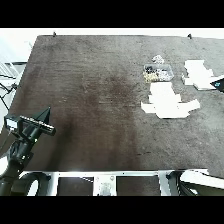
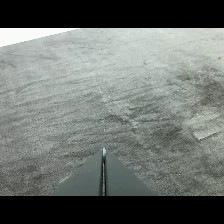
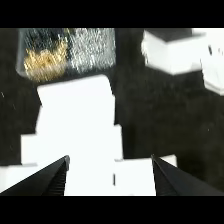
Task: Fold the box and place the chain.
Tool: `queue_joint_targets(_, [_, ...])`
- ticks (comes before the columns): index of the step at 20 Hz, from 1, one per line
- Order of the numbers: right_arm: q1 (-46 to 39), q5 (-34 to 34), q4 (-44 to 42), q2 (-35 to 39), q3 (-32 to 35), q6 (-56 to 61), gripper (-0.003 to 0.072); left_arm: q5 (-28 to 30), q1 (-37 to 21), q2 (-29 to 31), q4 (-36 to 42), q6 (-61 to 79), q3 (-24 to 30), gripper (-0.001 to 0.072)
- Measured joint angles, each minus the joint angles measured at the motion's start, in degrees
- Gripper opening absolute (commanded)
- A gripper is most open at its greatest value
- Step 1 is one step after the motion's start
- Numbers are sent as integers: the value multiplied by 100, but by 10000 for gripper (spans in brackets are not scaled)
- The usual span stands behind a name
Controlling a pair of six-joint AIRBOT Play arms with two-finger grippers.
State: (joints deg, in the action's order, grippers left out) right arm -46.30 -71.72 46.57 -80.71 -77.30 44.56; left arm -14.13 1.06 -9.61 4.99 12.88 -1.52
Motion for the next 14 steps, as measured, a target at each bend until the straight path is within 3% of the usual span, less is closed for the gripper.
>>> queue_joint_targets(5, [-46,-791,717,-1425,-1268,175,602,0,0,0,0,0,0,19])
queue_joint_targets(14, [356,-1244,1510,-2629,-1694,151,587,-2,0,0,0,-2,0,19])
